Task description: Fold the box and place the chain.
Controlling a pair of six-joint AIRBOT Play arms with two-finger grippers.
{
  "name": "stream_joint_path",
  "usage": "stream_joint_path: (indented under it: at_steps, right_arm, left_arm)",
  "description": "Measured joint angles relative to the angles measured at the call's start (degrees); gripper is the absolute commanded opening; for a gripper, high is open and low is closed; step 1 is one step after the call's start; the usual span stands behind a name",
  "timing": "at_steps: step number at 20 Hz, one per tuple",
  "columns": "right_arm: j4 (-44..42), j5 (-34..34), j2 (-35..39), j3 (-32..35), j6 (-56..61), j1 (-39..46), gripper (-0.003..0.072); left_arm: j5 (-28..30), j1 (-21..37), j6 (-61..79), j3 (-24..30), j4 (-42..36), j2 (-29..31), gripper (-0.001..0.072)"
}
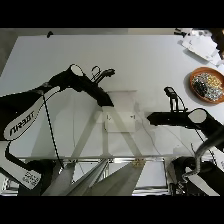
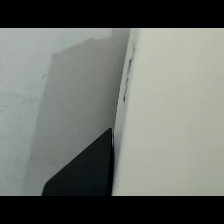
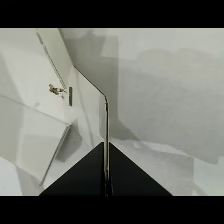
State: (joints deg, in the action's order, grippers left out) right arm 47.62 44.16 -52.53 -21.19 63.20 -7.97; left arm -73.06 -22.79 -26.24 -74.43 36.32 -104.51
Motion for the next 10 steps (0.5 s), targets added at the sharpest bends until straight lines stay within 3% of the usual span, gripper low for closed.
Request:
stream_joint_path:
  at_steps: [1,2,3,4,5,10]
  right_arm:
    - [-0.02,0.0,0.0,0.0,-0.02,0.0,0.0064]
    - [-0.07,0.04,-0.02,0.0,0.0,0.0,0.0184]
    - [-0.07,0.59,-0.02,-0.11,-0.02,-0.02,0.0351]
    - [-0.02,1.38,-0.02,-0.46,-0.02,-0.02,0.0457]
    - [0.0,2.19,0.0,-1.05,-0.02,-0.02,0.0491]
    - [3.28,12.55,0.17,-7.04,0.63,-0.02,0.0491]
  left_arm:
    - [-0.31,0.0,0.66,0.0,-0.15,-0.02,0.0006]
    - [-0.85,0.0,1.05,0.0,-0.2,-0.02,0.0005]
    - [-0.94,0.0,1.25,0.0,-0.04,0.02,0.0004]
    - [-1.25,0.0,1.66,0.0,-0.2,0.37,0.0003]
    - [-1.51,-0.02,1.92,0.0,-0.11,0.92,0.0003]
    - [0.66,-1.14,2.89,0.46,2.78,6.38,0.0]
